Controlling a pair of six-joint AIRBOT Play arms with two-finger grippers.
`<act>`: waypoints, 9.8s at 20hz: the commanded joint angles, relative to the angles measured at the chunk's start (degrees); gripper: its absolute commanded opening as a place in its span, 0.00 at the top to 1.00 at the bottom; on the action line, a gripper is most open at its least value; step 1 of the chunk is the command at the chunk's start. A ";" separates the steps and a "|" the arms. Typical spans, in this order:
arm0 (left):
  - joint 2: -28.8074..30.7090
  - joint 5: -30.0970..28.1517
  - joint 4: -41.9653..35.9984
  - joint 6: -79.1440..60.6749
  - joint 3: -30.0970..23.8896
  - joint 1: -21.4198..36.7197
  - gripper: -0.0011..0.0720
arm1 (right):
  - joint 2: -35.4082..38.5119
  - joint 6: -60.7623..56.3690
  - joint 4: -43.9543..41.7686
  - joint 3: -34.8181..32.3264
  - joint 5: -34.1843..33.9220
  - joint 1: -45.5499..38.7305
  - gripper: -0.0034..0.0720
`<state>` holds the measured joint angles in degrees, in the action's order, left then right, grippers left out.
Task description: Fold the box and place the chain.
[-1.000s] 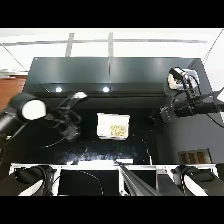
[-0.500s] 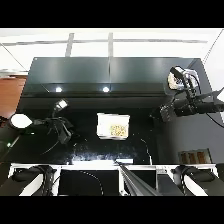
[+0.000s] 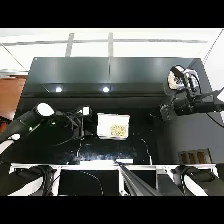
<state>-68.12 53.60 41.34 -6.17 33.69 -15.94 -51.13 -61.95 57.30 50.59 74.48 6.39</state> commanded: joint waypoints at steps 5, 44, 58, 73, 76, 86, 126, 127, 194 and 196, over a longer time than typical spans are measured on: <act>-6.82 8.70 -7.74 -12.81 2.21 4.90 0.00 | 0.02 0.00 -0.02 -0.02 -1.81 -0.02 0.14; -9.09 1.90 -7.67 -9.88 3.26 -5.95 0.04 | 0.02 0.04 0.42 -0.02 -2.73 -0.02 0.14; -9.09 1.81 -7.69 -9.86 3.26 -6.14 0.59 | -10.21 -3.82 -3.02 0.00 -26.80 14.43 0.00; -9.09 1.79 -7.69 -9.86 3.26 -6.14 0.58 | -15.56 39.04 -2.60 -0.02 -13.73 23.47 0.01; -9.09 1.81 -7.69 -9.86 3.26 -6.14 0.58 | -15.56 40.19 -3.08 -0.02 -13.60 24.13 0.01; -9.09 1.81 -7.69 -9.86 3.26 -6.14 0.58 | -15.56 35.82 -0.02 -2.54 -15.23 27.74 0.01; -9.09 1.79 -7.67 -9.86 3.26 -6.14 0.58 | -15.47 28.11 -0.02 -5.22 -19.87 30.25 0.49; -9.09 1.79 -7.67 -9.86 3.26 -6.14 0.58 | -15.34 26.25 -0.02 -4.74 -18.93 30.14 0.49; -3.87 -6.03 4.48 24.39 13.16 -22.34 0.00 | -3.43 -2.10 -10.10 -1.68 -6.97 -10.73 0.91; -3.93 -5.73 4.55 24.39 13.16 -22.34 0.00 | -3.43 -2.10 -10.10 -1.68 -7.04 -10.73 0.91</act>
<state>-71.72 48.01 45.80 18.22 46.81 -37.87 -54.61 -64.03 47.18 48.84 67.59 -4.32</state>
